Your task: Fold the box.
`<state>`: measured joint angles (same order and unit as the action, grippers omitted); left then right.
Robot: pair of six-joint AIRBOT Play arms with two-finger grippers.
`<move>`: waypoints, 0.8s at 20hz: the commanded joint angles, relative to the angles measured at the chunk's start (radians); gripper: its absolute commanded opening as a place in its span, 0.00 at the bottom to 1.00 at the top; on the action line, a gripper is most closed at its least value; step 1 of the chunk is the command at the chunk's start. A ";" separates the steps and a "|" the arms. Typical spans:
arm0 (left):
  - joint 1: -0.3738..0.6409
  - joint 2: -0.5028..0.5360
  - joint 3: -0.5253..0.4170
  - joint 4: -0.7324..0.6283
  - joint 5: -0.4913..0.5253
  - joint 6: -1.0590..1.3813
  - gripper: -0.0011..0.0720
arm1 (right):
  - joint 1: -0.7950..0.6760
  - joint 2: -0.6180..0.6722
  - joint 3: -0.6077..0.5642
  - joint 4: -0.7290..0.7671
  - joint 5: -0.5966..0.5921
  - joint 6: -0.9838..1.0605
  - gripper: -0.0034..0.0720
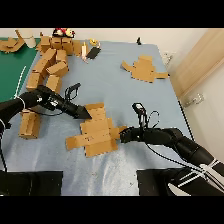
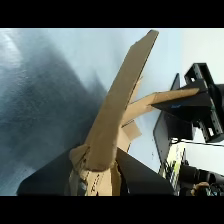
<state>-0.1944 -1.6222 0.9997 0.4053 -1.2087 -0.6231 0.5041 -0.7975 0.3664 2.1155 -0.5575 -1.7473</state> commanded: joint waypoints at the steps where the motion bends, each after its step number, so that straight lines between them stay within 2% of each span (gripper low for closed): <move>1: -0.002 -0.001 0.000 -0.002 -0.024 0.046 0.39 | 0.001 0.001 0.000 0.000 0.000 0.000 0.05; 6: -0.005 -0.001 0.000 -0.013 -0.012 0.060 0.38 | 0.001 0.001 0.000 -0.003 0.000 0.001 0.05; 7: -0.005 -0.001 0.000 -0.027 -0.010 0.074 0.26 | 0.001 0.001 0.000 -0.003 0.000 0.000 0.05; 8: -0.005 -0.001 0.000 -0.046 -0.007 0.087 0.24 | 0.001 0.001 0.000 -0.004 0.000 0.001 0.05; 11: -0.006 -0.001 0.000 -0.072 0.008 0.103 0.24 | 0.001 0.001 0.000 -0.007 0.000 0.000 0.05; 16: -0.006 -0.036 0.000 -0.073 -0.027 0.103 0.24 | 0.001 0.001 0.000 -0.008 0.002 0.000 0.05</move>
<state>-0.2001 -1.6405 0.9997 0.3386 -1.2179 -0.5259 0.5041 -0.7975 0.3664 2.1090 -0.5571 -1.7470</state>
